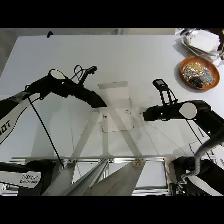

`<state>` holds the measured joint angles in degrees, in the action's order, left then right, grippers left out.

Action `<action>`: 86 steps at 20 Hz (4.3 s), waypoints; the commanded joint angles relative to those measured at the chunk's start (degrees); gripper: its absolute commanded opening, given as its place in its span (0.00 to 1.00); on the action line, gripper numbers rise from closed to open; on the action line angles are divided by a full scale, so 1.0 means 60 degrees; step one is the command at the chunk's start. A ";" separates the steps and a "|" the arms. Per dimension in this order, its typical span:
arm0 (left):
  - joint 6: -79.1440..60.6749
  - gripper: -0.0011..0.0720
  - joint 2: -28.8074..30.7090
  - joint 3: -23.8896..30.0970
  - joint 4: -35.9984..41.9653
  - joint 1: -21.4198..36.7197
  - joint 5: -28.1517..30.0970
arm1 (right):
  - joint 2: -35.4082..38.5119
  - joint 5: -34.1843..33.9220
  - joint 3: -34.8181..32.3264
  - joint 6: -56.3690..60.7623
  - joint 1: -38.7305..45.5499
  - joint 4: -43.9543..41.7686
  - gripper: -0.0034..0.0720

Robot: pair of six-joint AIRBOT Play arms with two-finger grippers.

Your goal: Fold the box and place the chain.

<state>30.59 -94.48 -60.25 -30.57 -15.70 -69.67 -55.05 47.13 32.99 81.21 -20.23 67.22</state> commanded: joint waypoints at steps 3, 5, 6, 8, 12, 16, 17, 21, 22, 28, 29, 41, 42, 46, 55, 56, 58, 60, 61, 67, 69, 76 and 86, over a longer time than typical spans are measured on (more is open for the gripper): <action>-0.0681 0.46 -0.0572 -0.0117 0.0025 -0.0047 -0.0135 | 0.0007 0.0033 -0.0007 0.0004 -0.0011 -0.0011 0.06; -0.1126 0.14 -0.0576 -0.0117 0.0011 -0.0044 -0.0321 | 0.0007 0.0033 -0.0007 0.0004 -0.0011 -0.0011 0.06; -0.1559 0.02 -0.0572 -0.0117 0.0015 -0.0036 -0.0521 | 0.0007 0.0062 -0.0007 0.0000 -0.0011 -0.0007 0.06; -0.2124 0.02 -0.0557 -0.0117 0.0011 -0.0007 -0.0721 | 0.0007 0.0149 -0.0007 0.0004 -0.0011 -0.0011 0.06; -0.2747 0.02 -0.0368 -0.0117 -0.0069 -0.0022 -0.0965 | 0.0018 0.0619 0.0018 -0.0007 -0.0007 -0.0288 0.11; -0.2976 0.01 0.0291 0.0080 -0.0215 -0.0182 -0.1137 | 0.0379 0.1606 0.0255 -0.0044 -0.0007 -0.0495 0.50; -0.3180 0.01 0.0641 0.0317 -0.0248 -0.0346 -0.0882 | 0.0623 0.1851 0.0255 -0.0044 -0.0007 -0.0488 0.50; -0.4415 0.01 0.2211 0.2076 0.0058 -0.1144 0.0940 | 0.1880 0.2892 0.0255 -0.0044 -0.0007 -0.0455 0.50; -0.4787 0.01 0.2452 0.2514 0.0106 -0.1322 0.1450 | 0.2218 0.3038 0.0255 -0.0044 -0.0007 -0.0448 0.50; -0.7060 0.02 0.2506 0.3104 0.0146 -0.1679 0.2200 | 0.3894 0.3279 0.0255 -0.0080 -0.0011 -0.0437 0.50; -0.7224 0.02 0.2452 0.3104 0.0160 -0.1679 0.2273 | 0.3978 0.3279 0.0255 -0.0076 -0.0011 -0.0441 0.50; -0.7887 0.02 0.1898 0.3104 0.0867 -0.1679 0.2947 | 0.3993 0.3213 0.0251 -0.0084 -0.0011 -0.0441 0.50; -0.7887 0.02 0.1836 0.3104 0.0951 -0.1683 0.2947 | 0.3993 0.3213 0.0251 -0.0084 -0.0011 -0.0437 0.50; -0.7839 0.02 0.1508 0.3104 0.0987 -0.1683 0.2936 | 0.3993 0.3213 0.0251 -0.0113 -0.0011 -0.0430 0.50; -0.7843 0.02 0.1362 0.3104 0.1122 -0.1683 0.2940 | 0.3993 0.3213 0.0251 -0.0113 -0.0011 -0.0430 0.50; -0.7843 0.02 0.1362 0.3104 0.1115 -0.1683 0.2940 | 0.3993 0.3213 0.0251 -0.0113 -0.0011 -0.0430 0.50; -0.7843 0.02 0.1362 0.3104 0.1049 -0.1683 0.2940 | 0.3993 0.3213 0.0251 -0.0109 -0.0011 -0.0430 0.50; -0.7763 0.02 0.1362 0.3104 0.0882 -0.1683 0.2936 | 0.3993 0.3213 0.0251 -0.0109 -0.0011 -0.0433 0.50; -0.7548 0.02 0.1362 0.3104 0.0750 -0.1683 0.2943 | 0.3993 0.3213 0.0251 -0.0109 -0.0011 -0.0433 0.50; -0.7202 0.02 0.1366 0.3093 0.0197 -0.1683 0.2936 | 0.3993 0.3217 0.0251 -0.0109 -0.0011 -0.0437 0.50; -0.7191 0.02 0.1377 0.3093 0.0193 -0.1683 0.2929 | 0.3993 0.3217 0.0251 -0.0109 -0.0011 -0.0437 0.50; -0.5643 0.01 0.1650 0.2459 -0.0994 -0.1683 0.2779 | 0.3993 0.3209 0.0251 -0.0124 -0.0011 -0.0426 0.50; -0.4870 0.01 0.1650 0.2189 -0.1774 -0.1687 0.2699 | 0.3993 0.2987 0.0251 -0.0299 -0.0011 -0.0430 0.50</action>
<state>0.54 -84.62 -46.94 -40.53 -25.80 -53.52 -31.14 65.67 34.46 79.53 -20.25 64.64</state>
